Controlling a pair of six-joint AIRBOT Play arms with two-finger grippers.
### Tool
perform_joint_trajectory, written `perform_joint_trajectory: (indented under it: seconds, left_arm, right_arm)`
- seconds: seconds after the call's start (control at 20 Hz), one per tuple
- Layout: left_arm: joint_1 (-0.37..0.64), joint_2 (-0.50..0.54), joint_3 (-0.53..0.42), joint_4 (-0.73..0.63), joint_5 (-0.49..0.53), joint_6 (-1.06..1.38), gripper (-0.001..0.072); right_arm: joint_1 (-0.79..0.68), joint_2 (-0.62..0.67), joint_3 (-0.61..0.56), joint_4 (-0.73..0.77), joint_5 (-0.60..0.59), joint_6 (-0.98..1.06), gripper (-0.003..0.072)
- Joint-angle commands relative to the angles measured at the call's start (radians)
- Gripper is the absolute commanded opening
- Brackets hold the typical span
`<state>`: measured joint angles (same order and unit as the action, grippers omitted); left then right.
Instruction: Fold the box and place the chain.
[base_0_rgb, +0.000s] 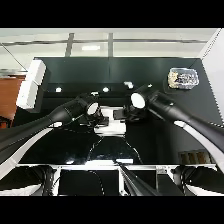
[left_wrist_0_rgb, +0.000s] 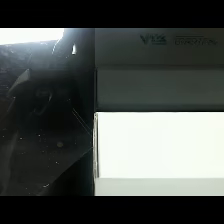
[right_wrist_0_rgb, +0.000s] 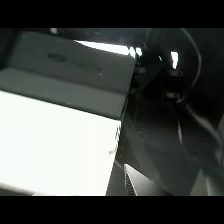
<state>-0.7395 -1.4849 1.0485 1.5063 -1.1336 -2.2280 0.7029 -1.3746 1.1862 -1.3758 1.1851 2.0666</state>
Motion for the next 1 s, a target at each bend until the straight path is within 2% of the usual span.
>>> perform_joint_trajectory:
  seconds: [0.0, 0.15, 0.25, 0.3, 0.4, 0.45, 0.5, 0.6, 0.7, 0.8, 0.95]
  left_arm:
    - [0.000, 0.001, 0.000, 0.001, 0.000, 0.000, 0.0031]
    - [0.000, 0.001, 0.000, 0.001, 0.001, 0.000, 0.0031]
    - [0.000, 0.001, 0.000, 0.001, 0.000, 0.000, 0.0031]
    - [0.000, 0.001, 0.000, 0.001, 0.000, 0.000, 0.0031]
    - [0.000, 0.001, 0.000, 0.001, 0.000, 0.000, 0.0031]
    - [0.000, 0.001, 0.000, 0.001, 0.000, 0.000, 0.0031]
    - [0.000, 0.001, 0.000, 0.001, -0.001, 0.000, 0.0031]
    - [0.000, 0.001, 0.000, 0.001, -0.001, 0.000, 0.0031]
    - [0.000, 0.001, 0.000, 0.001, 0.000, 0.000, 0.0031]
    - [0.000, 0.001, 0.000, 0.004, 0.000, 0.000, 0.0031]
    - [0.000, 0.001, 0.000, 0.003, -0.002, 0.000, 0.0031]
  right_arm:
    - [-0.055, 0.141, 0.039, -0.130, 0.098, -0.090, 0.0320]
    - [-0.148, 0.275, 0.038, -0.497, 0.173, -0.090, 0.0319]
    - [-0.233, 0.304, 0.021, -0.712, 0.158, -0.089, 0.0317]
    - [-0.286, 0.304, 0.003, -0.750, 0.113, -0.089, 0.0317]
    - [-0.414, 0.303, -0.076, -0.737, -0.076, -0.077, 0.0320]
    - [-0.476, 0.301, -0.135, -0.730, -0.187, -0.036, 0.0455]
    - [-0.536, 0.293, -0.190, -0.715, -0.290, 0.018, 0.0717]
    - [-0.645, 0.242, -0.241, -0.613, -0.435, 0.045, 0.0719]
    - [-0.729, 0.148, -0.196, -0.496, -0.511, 0.046, 0.0718]
    - [-0.790, 0.012, -0.061, -0.399, -0.482, 0.045, 0.0718]
    - [-0.855, -0.241, 0.248, -0.255, -0.279, 0.045, 0.0710]
